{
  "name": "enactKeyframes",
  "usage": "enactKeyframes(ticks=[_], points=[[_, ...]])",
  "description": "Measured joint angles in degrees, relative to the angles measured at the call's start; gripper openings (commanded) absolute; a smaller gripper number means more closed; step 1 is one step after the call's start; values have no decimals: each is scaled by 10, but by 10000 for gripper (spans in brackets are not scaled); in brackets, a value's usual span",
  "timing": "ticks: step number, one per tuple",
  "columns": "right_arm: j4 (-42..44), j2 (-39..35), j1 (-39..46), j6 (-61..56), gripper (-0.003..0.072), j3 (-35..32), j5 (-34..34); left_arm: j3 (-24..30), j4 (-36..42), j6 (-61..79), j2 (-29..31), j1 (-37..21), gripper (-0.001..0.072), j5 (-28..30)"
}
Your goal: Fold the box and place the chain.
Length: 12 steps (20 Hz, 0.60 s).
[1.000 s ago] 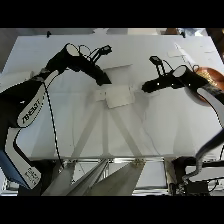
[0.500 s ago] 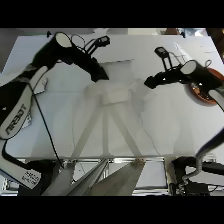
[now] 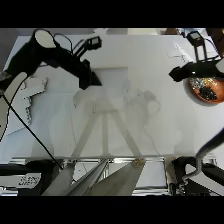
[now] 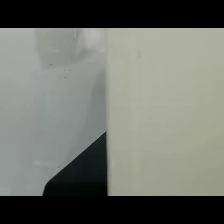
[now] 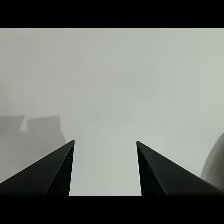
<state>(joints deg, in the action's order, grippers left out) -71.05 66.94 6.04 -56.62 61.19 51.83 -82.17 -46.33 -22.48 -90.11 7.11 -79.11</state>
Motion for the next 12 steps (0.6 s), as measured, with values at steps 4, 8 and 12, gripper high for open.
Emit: enactKeyframes(ticks=[4, 8, 12], points=[[-4, -8, 27, -2, 430, 0, 20, 52, 36, 74, -24, -1, -2, 53], [-2, -10, 34, -4, 430, 0, 27, 67, 73, 147, -76, -1, -1, 83], [-2, -11, 36, -4, 429, 0, 28, 71, 90, 213, -106, -1, 1, 114]])
